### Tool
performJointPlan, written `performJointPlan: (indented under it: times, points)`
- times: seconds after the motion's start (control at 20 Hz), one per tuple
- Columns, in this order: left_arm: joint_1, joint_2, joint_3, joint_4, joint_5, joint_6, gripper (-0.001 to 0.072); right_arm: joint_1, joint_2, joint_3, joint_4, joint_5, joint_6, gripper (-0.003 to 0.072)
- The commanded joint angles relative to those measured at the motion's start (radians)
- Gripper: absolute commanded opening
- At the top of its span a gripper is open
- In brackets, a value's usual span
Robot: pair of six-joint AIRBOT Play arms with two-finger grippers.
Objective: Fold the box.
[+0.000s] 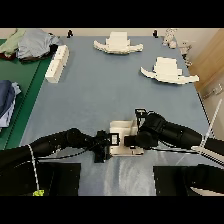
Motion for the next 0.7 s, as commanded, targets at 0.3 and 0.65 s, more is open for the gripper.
performJointPlan:
  times: [0.3,0.65]
  points:
    - [0.000,0.000,0.000,0.000,0.000,0.002,0.0507,0.010,-0.029,0.018,-0.032,-0.117,0.051,0.0066]
    - [0.000,0.000,0.000,0.000,0.000,0.002,0.0507,0.010,-0.029,0.018,-0.034,-0.125,0.049,0.0199]
